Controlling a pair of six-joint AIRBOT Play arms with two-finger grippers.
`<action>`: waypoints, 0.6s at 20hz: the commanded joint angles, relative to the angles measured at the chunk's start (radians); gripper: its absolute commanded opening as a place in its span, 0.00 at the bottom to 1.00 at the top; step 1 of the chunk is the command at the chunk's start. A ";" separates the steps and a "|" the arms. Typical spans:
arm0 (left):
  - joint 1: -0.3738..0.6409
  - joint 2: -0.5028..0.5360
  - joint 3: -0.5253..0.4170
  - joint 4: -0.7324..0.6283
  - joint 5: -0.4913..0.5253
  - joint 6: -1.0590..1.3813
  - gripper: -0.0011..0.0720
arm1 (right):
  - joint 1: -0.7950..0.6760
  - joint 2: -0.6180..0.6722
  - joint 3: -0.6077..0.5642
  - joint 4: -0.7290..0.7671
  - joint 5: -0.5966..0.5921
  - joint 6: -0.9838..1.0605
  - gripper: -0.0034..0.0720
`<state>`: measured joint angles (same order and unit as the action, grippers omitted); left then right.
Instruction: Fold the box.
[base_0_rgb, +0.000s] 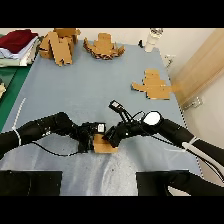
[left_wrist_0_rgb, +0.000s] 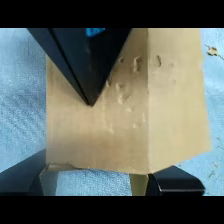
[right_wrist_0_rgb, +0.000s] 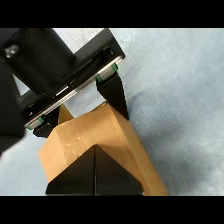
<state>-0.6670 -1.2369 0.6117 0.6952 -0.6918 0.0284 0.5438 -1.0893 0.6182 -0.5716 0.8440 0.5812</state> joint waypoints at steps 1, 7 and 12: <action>0.000 0.000 0.000 0.000 0.000 0.000 0.65 | 0.073 0.054 0.000 -0.096 -0.122 0.014 0.05; 0.000 0.000 0.000 0.000 0.000 0.000 0.65 | 0.183 0.129 0.000 -0.241 -0.116 0.013 0.29; 0.000 0.000 0.000 0.000 0.000 0.000 0.65 | 0.235 0.129 0.000 -0.388 -0.097 0.012 0.53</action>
